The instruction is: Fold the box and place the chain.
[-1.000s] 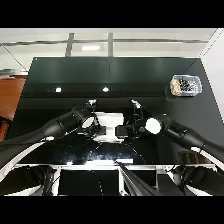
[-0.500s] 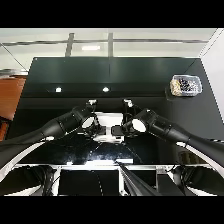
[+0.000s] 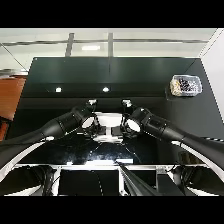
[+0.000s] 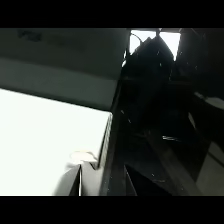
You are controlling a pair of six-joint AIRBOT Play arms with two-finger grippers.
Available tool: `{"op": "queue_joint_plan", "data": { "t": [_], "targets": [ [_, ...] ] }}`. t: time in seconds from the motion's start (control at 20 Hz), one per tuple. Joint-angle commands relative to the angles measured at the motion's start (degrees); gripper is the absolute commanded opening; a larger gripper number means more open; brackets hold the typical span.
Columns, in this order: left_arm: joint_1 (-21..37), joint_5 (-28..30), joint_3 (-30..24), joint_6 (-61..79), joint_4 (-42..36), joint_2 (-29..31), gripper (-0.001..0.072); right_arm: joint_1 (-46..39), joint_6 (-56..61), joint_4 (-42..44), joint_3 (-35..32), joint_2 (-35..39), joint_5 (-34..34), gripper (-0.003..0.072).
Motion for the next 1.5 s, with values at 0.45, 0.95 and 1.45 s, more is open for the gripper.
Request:
{"op": "queue_joint_plan", "data": {
  "t": [0.45,0.95,1.45],
  "targets": [
    [0.0,-0.15,0.02,0.04,-0.02,-0.02,0.0032,0.11,0.81,0.63,2.51,-3.43,3.41,0.0198],
    [-0.07,-0.15,0.02,0.04,-0.13,-0.02,0.0032,0.11,1.88,1.29,2.51,-4.9,1.31,0.0198],
    [-0.07,-0.35,0.02,0.04,-0.15,-0.02,0.0032,0.11,2.75,1.27,2.51,-5.57,-0.17,0.0122]
  ]
}}
